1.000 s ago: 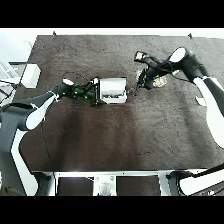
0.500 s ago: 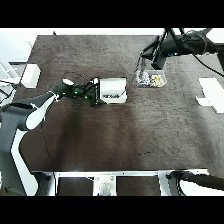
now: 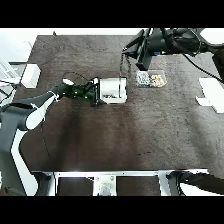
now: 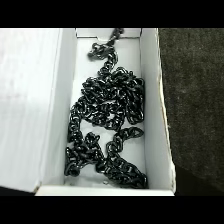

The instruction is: Fold the box and place the chain.

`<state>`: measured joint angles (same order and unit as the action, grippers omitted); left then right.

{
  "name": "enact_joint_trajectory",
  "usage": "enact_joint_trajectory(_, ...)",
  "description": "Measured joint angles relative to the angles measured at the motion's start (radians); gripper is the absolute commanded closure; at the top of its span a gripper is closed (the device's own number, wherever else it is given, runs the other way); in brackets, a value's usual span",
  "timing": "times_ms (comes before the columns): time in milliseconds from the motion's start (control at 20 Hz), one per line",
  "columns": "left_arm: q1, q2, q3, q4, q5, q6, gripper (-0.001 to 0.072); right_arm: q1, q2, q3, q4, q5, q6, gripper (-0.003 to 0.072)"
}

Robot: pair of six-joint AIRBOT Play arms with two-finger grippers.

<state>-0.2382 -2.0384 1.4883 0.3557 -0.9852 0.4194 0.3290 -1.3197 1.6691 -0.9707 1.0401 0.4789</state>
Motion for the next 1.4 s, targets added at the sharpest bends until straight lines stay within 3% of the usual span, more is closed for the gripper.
enact_joint_trajectory(350,0.000,0.000,0.000,0.000,0.000,0.000,0.0421,0.051,-0.056,-0.033,0.003,-0.049,0.039,0.0674)
enact_joint_trajectory(850,0.000,0.000,0.000,0.000,0.000,0.000,0.0421,0.052,-0.283,-0.093,-0.005,-0.110,0.043,0.0668)
enact_joint_trajectory(900,0.000,0.000,0.000,0.000,0.000,0.000,0.0420,0.048,-0.304,-0.101,-0.007,-0.110,0.042,0.0562)
enact_joint_trajectory(950,0.000,0.000,0.000,0.000,0.000,0.000,0.0420,0.044,-0.322,-0.110,-0.008,-0.111,0.042,0.0335)
enact_joint_trajectory(1000,0.000,0.000,0.000,0.000,0.000,0.000,0.0421,0.040,-0.335,-0.118,-0.010,-0.111,0.042,0.0187)
enact_joint_trajectory(1250,0.000,0.000,0.000,0.000,0.000,0.000,0.0420,0.001,-0.330,-0.134,-0.021,-0.068,0.042,0.0187)
enact_joint_trajectory(1400,0.000,0.000,0.000,0.000,0.000,0.000,0.0420,-0.047,-0.317,-0.144,-0.027,0.043,0.060,0.0187)
